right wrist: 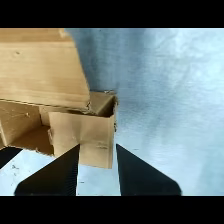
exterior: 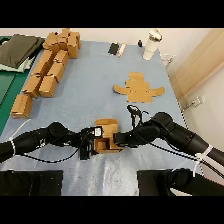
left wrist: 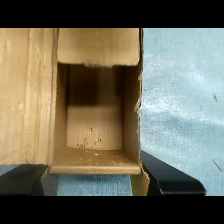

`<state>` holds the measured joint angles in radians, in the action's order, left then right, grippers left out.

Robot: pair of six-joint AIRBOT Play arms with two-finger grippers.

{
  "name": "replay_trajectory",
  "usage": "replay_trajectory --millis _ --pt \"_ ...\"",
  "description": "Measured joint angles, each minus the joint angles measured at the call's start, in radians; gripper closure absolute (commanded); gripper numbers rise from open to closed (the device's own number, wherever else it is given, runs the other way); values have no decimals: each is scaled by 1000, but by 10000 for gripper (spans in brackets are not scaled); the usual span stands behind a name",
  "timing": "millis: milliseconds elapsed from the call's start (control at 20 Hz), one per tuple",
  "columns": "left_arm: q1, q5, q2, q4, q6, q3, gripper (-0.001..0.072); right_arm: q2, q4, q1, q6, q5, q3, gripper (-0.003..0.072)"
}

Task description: Fold the box.

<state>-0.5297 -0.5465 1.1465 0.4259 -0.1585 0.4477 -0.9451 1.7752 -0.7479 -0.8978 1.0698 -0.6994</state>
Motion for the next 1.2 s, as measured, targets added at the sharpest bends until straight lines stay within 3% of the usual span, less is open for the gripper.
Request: replay_trajectory --millis 1050,1200 --pt "0 5 0 5 28 0 193 -269 -123 -107 16 84 -138 322" --pt "1 3 0 4 28 0 193 -286 -132 -107 16 84 -143 542"
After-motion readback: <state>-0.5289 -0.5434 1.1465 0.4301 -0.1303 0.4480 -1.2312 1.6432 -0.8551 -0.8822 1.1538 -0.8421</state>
